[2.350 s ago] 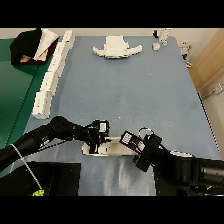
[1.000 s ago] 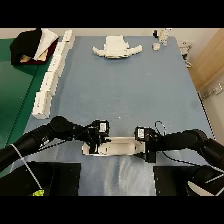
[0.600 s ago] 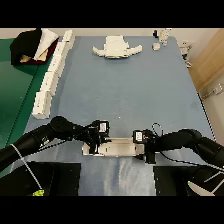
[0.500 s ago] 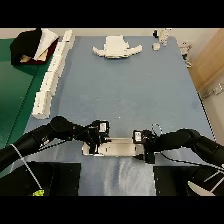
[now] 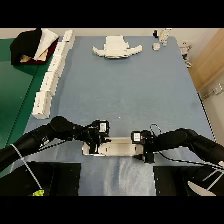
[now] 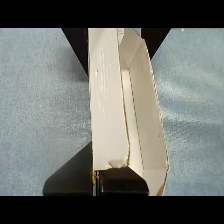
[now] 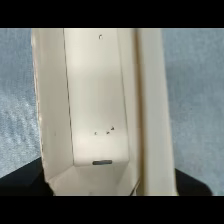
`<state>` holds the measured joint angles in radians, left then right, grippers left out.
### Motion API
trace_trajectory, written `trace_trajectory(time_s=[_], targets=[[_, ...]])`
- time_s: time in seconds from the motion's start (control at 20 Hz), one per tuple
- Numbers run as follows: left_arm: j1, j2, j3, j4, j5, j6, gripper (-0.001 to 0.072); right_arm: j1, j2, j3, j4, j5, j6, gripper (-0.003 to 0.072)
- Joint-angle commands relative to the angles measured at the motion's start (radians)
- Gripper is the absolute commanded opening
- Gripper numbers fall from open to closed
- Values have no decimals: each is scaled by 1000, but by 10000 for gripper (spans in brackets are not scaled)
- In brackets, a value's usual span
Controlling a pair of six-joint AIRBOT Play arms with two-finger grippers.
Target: Fold the box.
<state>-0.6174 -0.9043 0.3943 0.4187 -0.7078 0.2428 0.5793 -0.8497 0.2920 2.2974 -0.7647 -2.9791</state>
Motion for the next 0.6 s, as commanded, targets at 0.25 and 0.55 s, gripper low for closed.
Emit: trace_trajectory(time_s=[0.25,0.55], targets=[[1,0,0,0,0,0,13,0,-7,0,-7,0,-7,520],[1,0,0,0,0,0,13,1,-7,0,-12,-3,-7,526]])
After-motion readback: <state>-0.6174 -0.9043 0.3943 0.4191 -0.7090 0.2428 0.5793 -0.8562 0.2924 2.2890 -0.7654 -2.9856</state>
